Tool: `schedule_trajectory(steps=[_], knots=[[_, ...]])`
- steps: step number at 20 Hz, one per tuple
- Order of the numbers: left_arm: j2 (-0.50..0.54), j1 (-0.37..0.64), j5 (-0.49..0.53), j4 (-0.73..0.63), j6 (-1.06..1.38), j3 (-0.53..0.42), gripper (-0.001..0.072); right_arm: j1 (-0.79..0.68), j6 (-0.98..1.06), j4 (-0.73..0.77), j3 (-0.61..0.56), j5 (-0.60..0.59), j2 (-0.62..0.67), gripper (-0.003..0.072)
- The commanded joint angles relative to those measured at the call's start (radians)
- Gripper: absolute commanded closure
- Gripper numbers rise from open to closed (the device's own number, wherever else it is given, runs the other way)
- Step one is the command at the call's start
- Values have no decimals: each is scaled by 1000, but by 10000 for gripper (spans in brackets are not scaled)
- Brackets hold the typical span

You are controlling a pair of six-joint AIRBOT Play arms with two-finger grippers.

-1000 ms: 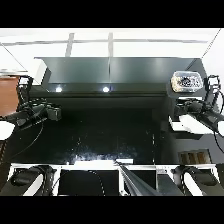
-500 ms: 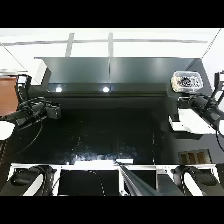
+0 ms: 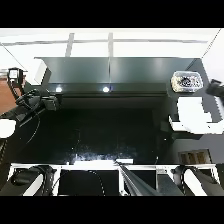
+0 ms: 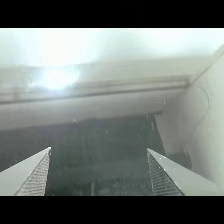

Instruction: Fold the box and place the chain.

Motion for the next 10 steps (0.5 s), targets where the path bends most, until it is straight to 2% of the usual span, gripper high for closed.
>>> schedule_trajectory(steps=[1,3,5,7,10], knots=[[-4,-1,31,1,-4,0,-7,-328,220,-67,281,424,-253,-34],[-4,-4,31,0,-4,0,-7,-457,436,-324,488,748,-419,-34],[-4,-5,24,0,-5,0,-7,-525,499,-515,623,1040,-551,-34],[-4,-5,24,0,-4,0,-7,-551,362,-477,666,1175,-629,-34],[-4,-5,24,0,-4,0,-7,-516,106,-397,666,1244,-679,-34]])
